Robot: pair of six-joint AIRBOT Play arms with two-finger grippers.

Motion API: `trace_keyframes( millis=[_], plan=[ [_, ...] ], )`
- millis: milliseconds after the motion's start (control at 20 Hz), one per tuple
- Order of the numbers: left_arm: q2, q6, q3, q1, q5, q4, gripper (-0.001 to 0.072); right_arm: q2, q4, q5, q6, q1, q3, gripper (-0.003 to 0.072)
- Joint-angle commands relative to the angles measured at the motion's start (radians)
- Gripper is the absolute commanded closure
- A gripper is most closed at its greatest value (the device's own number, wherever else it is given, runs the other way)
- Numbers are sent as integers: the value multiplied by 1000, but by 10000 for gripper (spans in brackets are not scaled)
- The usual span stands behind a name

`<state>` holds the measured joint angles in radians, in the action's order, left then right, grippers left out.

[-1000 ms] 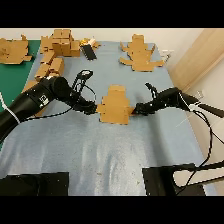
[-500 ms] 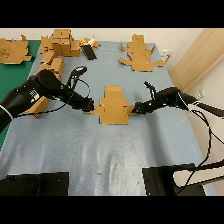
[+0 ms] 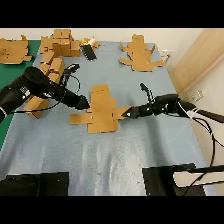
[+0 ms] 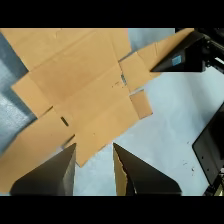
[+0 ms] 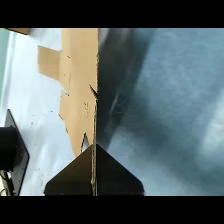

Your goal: Fold the box.

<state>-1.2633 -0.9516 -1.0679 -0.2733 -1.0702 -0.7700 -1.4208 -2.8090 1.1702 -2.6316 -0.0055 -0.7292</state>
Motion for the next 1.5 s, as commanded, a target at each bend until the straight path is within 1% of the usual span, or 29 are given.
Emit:
trace_keyframes(
  millis=[0, 200, 350, 450, 500, 750, 800, 900, 1000, 1050, 1250, 1450],
  plan=[
    [-32, 70, 6, 35, -14, 15, 352, 47, -145, 24, -150, 10, 129, 683],
    [-141, 90, 5, 88, -14, 40, 352, 65, -150, 26, -172, 12, 225, 683],
    [-215, 156, 5, 131, -13, 131, 352, 66, -151, 61, -189, 12, 271, 683],
    [-267, 211, 5, 158, -16, 219, 351, 65, -150, 88, -190, 12, 282, 683],
    [-294, 234, 5, 164, -15, 238, 351, 66, -150, 98, -190, 12, 283, 683],
    [-385, 269, 4, 167, 4, 262, 351, 66, -150, 109, -190, 12, 283, 683],
    [-396, 288, 2, 167, 5, 286, 351, 66, -150, 111, -189, 12, 283, 683],
    [-411, 364, 2, 167, -2, 385, 351, 65, -150, 112, -189, 12, 283, 683],
    [-422, 424, 2, 167, -32, 473, 351, 65, -150, 112, -188, 12, 283, 683],
    [-426, 440, 1, 167, -51, 494, 352, 65, -150, 111, -188, 12, 283, 683],
    [-426, 440, 1, 167, -150, 514, 352, 65, -150, 109, -188, 12, 283, 683],
    [-426, 437, 1, 167, -299, 523, 353, 65, -149, 102, -188, 12, 283, 683]
  ],
)
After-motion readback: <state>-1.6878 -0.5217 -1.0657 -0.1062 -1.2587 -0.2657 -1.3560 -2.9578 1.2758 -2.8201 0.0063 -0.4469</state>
